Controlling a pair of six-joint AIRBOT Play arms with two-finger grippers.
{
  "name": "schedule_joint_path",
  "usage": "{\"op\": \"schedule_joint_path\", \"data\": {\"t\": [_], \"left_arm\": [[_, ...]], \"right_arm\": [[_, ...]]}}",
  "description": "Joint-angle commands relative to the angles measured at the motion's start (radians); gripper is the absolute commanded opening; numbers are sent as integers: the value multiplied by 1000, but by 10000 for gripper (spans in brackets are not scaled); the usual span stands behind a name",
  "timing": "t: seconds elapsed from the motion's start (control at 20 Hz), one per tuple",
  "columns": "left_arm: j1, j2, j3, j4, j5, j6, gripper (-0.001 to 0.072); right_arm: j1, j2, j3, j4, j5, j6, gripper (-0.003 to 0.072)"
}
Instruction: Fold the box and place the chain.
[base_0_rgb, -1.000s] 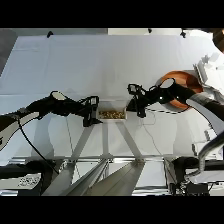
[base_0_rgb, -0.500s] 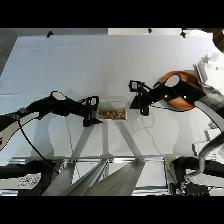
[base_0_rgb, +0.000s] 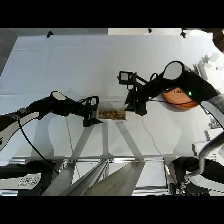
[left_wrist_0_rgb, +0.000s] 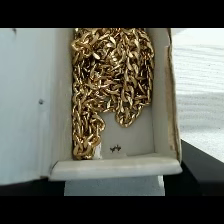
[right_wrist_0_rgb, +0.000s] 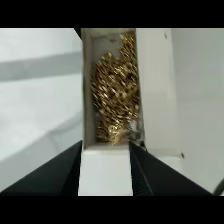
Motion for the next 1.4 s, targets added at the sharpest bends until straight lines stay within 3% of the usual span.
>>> {"op": "schedule_joint_path", "data": {"t": [0.0, 0.1, 0.2, 0.5, 0.6, 0.7, 0.8, 1.1, 1.35], "left_arm": [[0, 0, 0, 0, 0, 0, 213], [0, 0, 0, 0, 0, 0, 213], [0, 0, 0, 0, 0, 0, 213], [0, 0, 0, 0, 0, 0, 213], [0, 0, 0, 0, 0, 0, 213], [0, 0, 0, 0, 0, 0, 213], [0, 0, 0, 0, 0, 0, 213], [0, 0, 0, 0, 0, 0, 213], [0, 0, 0, 0, 0, 0, 213]], "right_arm": [[24, -42, 98, -17, 113, 174, 331], [37, -64, 152, -37, 151, 216, 301], [36, -66, 203, -20, 151, 229, 154], [-58, -229, 369, 73, 129, 457, 159], [-74, -320, 371, 152, 104, 629, 210], [-60, -381, 371, 188, 143, 642, 231], [-31, -415, 371, 190, 158, 639, 355], [33, -433, 370, 182, 159, 375, 361], [86, -416, 324, 110, 122, 280, 356]]}}
